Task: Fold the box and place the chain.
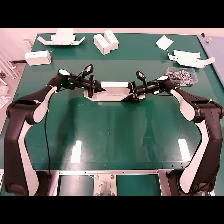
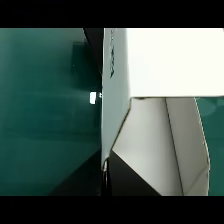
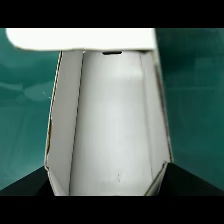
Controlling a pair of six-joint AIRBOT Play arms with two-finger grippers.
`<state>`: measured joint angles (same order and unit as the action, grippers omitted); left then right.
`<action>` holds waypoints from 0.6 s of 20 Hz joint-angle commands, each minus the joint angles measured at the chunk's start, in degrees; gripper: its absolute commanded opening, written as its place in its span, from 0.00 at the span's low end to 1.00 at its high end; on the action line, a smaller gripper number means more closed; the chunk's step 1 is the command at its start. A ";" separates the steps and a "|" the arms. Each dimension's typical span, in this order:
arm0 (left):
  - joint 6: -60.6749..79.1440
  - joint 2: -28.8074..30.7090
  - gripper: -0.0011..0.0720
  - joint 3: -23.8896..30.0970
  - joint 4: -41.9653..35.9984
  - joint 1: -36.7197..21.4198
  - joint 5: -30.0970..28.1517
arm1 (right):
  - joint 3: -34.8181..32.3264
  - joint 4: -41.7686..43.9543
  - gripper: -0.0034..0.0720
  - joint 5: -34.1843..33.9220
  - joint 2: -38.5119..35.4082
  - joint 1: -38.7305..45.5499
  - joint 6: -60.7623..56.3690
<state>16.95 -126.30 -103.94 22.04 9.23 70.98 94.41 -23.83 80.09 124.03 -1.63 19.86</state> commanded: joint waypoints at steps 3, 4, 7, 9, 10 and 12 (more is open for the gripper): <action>0.00 0.04 0.05 -0.04 0.00 0.00 -0.02 | 0.13 -0.85 0.77 -0.13 0.04 -0.07 0.31; 0.00 0.04 0.05 -0.04 0.00 0.00 -0.02 | 0.13 -0.85 0.77 -0.15 0.04 -0.07 0.33; 0.00 0.04 0.05 -0.04 0.00 0.00 -0.02 | 0.13 -0.87 0.70 -0.15 0.04 -0.07 0.52; 0.00 0.04 0.05 -0.04 0.00 0.00 -0.02 | 0.13 -0.92 0.74 -0.13 0.04 -0.07 0.55; 0.00 0.04 0.05 -0.04 0.00 0.00 -0.02 | 0.13 -0.92 0.78 -0.13 0.04 -0.07 0.76; 0.00 0.04 0.05 -0.04 0.00 0.00 -0.02 | 0.13 -0.92 0.78 -0.13 0.04 -0.07 0.76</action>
